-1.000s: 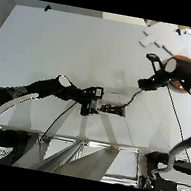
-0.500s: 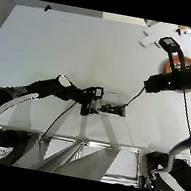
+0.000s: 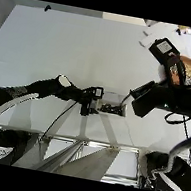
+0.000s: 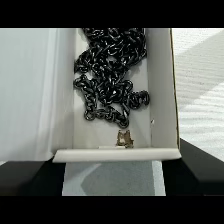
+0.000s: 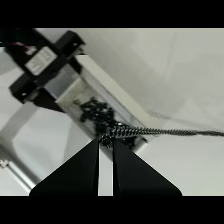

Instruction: Fold the box and place the chain.

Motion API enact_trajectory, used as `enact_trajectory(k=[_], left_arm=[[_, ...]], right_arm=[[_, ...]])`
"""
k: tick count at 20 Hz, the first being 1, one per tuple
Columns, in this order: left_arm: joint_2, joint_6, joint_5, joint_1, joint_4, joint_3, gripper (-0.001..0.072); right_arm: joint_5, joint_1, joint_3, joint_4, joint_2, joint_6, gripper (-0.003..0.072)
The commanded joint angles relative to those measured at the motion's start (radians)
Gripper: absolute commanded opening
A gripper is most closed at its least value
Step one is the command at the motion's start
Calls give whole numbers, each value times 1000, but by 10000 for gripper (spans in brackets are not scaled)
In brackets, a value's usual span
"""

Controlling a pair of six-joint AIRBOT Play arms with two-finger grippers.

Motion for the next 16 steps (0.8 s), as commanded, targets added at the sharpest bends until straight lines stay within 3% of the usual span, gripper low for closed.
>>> enact_trajectory(k=[1,5,12,16], left_arm=[[1,0,0,0,0,0,99],[1,0,0,0,0,0,99],[1,0,0,0,0,0,99],[1,0,0,0,0,0,99]], right_arm=[[-24,104,0,-10,17,48,16],[-110,157,0,-45,13,87,16],[-114,157,-25,-107,-55,101,16],[-89,157,-25,-465,-27,317,16]])
